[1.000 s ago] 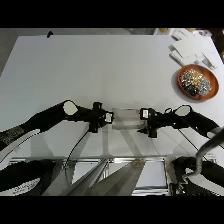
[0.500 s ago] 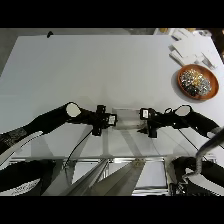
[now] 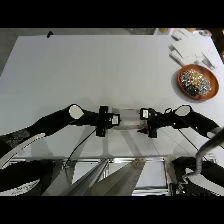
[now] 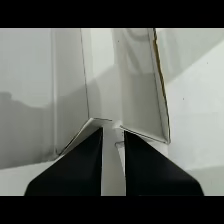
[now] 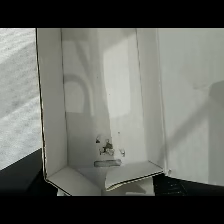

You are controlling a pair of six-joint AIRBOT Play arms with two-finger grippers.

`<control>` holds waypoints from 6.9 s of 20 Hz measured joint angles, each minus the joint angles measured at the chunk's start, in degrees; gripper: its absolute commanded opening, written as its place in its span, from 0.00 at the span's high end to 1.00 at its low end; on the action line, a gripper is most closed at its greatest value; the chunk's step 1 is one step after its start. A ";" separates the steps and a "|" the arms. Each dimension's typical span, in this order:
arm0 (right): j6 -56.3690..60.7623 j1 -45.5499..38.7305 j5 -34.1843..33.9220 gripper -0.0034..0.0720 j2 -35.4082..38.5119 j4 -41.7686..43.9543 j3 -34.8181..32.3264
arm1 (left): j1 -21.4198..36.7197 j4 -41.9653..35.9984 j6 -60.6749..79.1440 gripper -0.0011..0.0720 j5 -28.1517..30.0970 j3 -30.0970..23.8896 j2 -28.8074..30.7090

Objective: Fold the box and place the chain.

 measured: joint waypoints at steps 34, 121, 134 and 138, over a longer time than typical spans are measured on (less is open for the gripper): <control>0.00 0.00 0.00 0.42 0.00 0.00 0.00 | 13.05 31.93 -105.79 0.97 -13.00 -0.02 8.33; 0.00 0.00 0.00 0.42 0.00 0.00 0.00 | -10.08 41.35 -135.93 0.57 -23.67 23.65 -6.86; 0.00 0.00 0.00 0.42 0.00 0.02 0.00 | -10.69 43.06 -137.31 0.57 -24.28 23.85 -7.89; 0.00 0.00 0.00 0.42 0.00 0.02 0.00 | -10.69 43.23 -137.68 0.57 -23.98 23.82 -7.91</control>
